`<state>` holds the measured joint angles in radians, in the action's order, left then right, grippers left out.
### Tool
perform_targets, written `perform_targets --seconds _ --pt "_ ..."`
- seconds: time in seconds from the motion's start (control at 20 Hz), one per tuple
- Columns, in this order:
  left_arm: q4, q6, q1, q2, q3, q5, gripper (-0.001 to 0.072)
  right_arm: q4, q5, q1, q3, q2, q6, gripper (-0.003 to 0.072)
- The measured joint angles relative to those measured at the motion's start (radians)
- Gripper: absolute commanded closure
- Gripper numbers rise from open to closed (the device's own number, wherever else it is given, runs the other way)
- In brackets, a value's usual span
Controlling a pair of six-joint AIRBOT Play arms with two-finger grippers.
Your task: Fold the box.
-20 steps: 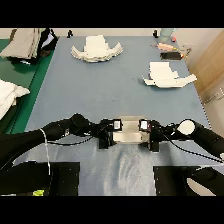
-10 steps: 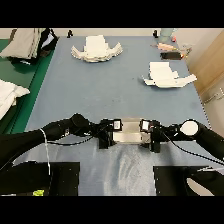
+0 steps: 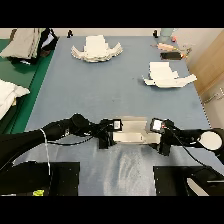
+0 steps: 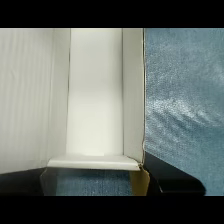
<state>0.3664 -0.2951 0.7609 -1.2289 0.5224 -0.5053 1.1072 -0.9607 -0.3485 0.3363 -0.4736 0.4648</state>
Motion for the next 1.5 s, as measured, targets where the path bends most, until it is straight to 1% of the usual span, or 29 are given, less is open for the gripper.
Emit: perform_targets --seconds 0.05,0.15,0.3,0.35,0.4,0.5,0.55,0.65,0.7,0.75,0.8,1.0,1.15,1.35,1.5 --pt "0.000 0.000 0.000 0.000 0.000 0.000 0.0185 -0.023 -0.002 0.000 0.000 0.029 0.069 -0.0032" --pt "0.000 0.000 0.000 0.000 0.000 0.000 0.0185 -0.121 -0.003 0.000 0.000 0.069 0.255 -0.0031" --pt "0.000 0.000 0.000 0.000 0.000 0.000 0.0185 -0.283 -0.002 0.000 0.000 0.085 0.588 -0.0028" --pt "0.000 0.000 0.000 0.000 0.000 0.000 0.0185 -0.320 0.000 0.000 0.000 0.080 0.668 0.0048" --pt "0.000 0.000 0.000 0.000 0.000 0.000 0.0185 -0.354 0.002 0.000 0.000 0.067 0.736 0.0141" --pt "0.000 0.000 0.000 0.000 0.000 0.000 0.0185 -0.411 0.009 0.000 0.000 0.029 0.824 0.0148" --pt "0.000 0.000 0.000 0.000 0.000 0.000 0.0185 -0.435 0.010 0.000 0.000 0.004 0.851 0.0217" --pt "0.000 0.000 0.000 0.000 0.000 0.000 0.0185 -0.479 0.031 0.000 0.000 -0.055 0.890 0.0447" --pt "0.000 0.000 0.000 0.000 0.000 0.000 0.0185 -0.501 0.053 0.000 0.001 -0.089 0.901 0.0495" --pt "0.000 0.000 0.000 0.000 0.000 0.000 0.0185 -0.516 0.080 0.000 0.005 -0.119 0.906 0.0602" --pt "0.000 0.000 0.000 0.000 0.000 0.000 0.0185 -0.529 0.115 0.000 0.014 -0.152 0.895 0.0684" --pt "0.000 0.000 0.000 0.000 0.000 0.000 0.0185 -0.540 0.219 0.000 0.078 -0.277 0.853 0.0684" --pt "0.000 0.000 0.000 0.000 0.000 0.000 0.0185 -0.510 0.259 0.000 0.139 -0.400 0.841 0.0684" --pt "0.000 0.002 0.000 0.000 0.000 0.000 0.0185 -0.474 0.246 0.000 0.210 -0.573 0.775 0.0685" --pt "0.000 0.002 0.000 0.000 0.000 0.000 0.0185 -0.465 0.219 0.000 0.240 -0.641 0.713 0.0684"
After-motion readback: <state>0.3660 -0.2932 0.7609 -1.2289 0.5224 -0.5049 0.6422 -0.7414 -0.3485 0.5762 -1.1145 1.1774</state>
